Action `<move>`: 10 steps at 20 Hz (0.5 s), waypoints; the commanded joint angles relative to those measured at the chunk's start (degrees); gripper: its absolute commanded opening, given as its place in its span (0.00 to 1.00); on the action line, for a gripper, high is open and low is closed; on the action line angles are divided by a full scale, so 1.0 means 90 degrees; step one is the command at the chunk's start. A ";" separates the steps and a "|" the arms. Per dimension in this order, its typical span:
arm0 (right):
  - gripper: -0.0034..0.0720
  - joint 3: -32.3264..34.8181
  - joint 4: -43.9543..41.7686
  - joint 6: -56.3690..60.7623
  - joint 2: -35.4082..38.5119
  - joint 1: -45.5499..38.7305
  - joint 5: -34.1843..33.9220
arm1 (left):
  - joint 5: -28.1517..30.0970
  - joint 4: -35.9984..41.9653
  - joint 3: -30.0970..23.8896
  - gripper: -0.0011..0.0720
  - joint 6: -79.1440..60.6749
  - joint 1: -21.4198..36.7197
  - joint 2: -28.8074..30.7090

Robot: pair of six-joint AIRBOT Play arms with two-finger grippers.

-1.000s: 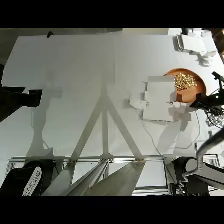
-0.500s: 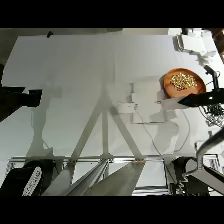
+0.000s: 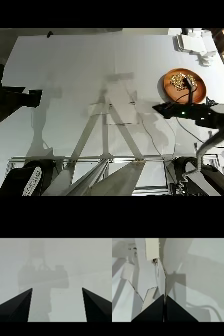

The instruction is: Fold the box and place the chain.

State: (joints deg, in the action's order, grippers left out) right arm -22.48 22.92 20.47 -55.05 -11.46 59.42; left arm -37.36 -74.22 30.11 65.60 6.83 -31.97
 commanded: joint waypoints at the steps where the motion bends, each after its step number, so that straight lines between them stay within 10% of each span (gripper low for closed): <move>1: 0.05 0.0415 -0.1273 -0.0886 0.0056 0.1069 -0.1197 | 0.0002 0.0002 0.0000 0.97 0.0029 0.0002 0.0002; 10: 0.05 0.0680 -0.1970 -0.1003 0.0044 0.3364 -0.4641 | 0.0000 0.1025 0.0000 0.97 0.0032 0.0000 0.0002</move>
State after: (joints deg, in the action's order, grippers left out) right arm -17.67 8.47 12.01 -54.63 14.00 26.92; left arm -37.36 -70.35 30.11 65.84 6.83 -31.97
